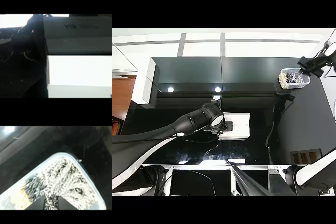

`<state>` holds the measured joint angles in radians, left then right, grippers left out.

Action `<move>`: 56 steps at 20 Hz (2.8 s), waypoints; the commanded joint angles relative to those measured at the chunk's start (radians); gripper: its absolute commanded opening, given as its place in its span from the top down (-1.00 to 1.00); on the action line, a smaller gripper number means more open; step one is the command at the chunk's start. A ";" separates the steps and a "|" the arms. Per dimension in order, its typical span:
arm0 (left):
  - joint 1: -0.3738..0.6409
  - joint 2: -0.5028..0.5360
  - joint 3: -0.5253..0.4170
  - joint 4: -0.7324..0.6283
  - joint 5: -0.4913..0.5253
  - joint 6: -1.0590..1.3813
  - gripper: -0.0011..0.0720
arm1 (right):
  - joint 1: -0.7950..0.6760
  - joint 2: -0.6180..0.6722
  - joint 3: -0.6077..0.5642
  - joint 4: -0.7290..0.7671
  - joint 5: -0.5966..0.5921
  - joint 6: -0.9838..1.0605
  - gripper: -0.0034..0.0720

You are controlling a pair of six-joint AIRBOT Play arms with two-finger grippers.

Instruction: Fold the box and place the chain.

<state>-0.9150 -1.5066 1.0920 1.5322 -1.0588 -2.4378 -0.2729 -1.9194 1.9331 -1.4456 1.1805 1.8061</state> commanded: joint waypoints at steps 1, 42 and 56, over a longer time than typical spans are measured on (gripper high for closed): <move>0.000 0.000 0.001 0.000 -0.001 0.000 0.90 | -0.006 0.109 0.034 0.018 0.106 -0.242 0.81; 0.000 0.000 0.001 0.000 0.000 0.000 0.90 | 0.498 1.056 -0.486 0.640 0.423 -0.452 0.81; 0.000 0.000 0.001 0.000 -0.001 0.000 0.90 | 0.506 1.054 -0.494 0.628 0.376 -0.446 0.81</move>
<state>-0.9150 -1.5066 1.0920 1.5326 -1.0595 -2.4378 0.2272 -0.8646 1.4628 -0.7364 1.5639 1.3380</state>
